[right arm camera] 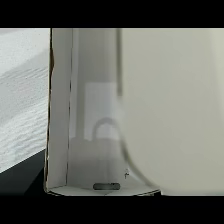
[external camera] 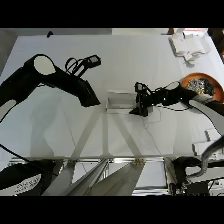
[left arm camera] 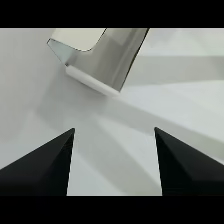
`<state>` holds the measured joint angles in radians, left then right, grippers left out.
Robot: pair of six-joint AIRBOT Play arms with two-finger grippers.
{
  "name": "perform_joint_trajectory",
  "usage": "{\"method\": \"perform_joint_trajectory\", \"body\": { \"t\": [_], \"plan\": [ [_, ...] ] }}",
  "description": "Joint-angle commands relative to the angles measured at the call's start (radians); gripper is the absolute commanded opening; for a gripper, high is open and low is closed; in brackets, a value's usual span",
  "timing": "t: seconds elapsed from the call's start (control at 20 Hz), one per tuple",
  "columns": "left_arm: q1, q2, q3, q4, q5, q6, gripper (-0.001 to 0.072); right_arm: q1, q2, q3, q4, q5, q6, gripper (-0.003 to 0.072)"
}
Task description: Fold the box and place the chain.
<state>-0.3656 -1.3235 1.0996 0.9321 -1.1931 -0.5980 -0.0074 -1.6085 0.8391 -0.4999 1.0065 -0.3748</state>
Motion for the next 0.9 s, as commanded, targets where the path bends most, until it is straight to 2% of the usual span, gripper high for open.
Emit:
{"method": "perform_joint_trajectory", "body": {
  "t": [0.0,0.1,0.15,0.25,0.3,0.5,0.6,0.85],
  "plan": [
    [0.065,-0.037,-0.105,-0.08,0.128,0.457,0.0571,0.0,0.0,0.001,0.0,0.0,0.0,0.0494],
    [0.086,-0.083,-0.125,-0.087,0.142,0.584,0.0615,0.0,0.0,0.001,0.0,0.0,0.0,0.0494],
    [0.098,-0.112,-0.126,-0.114,0.142,0.632,0.066,0.0,0.0,0.001,0.0,0.0,0.0,0.0494],
    [0.114,-0.165,-0.126,-0.208,0.138,0.739,0.0665,0.0,0.0,0.001,0.0,0.0,0.0,0.0494],
    [0.118,-0.187,-0.126,-0.255,0.132,0.807,0.0705,0.0,0.0,0.001,0.0,0.0,0.0,0.0494],
    [0.122,-0.269,-0.126,-0.428,0.071,1.089,0.0705,0.0,0.0,0.001,0.0,0.0,0.0,0.0494],
    [0.122,-0.301,-0.126,-0.497,0.085,1.122,0.0705,0.0,0.0,0.001,0.0,0.0,0.0,0.0494],
    [0.118,-0.321,-0.126,-0.518,0.059,1.154,0.0705,0.0,0.0,0.001,0.0,0.0,0.0,0.0494]
  ]
}}
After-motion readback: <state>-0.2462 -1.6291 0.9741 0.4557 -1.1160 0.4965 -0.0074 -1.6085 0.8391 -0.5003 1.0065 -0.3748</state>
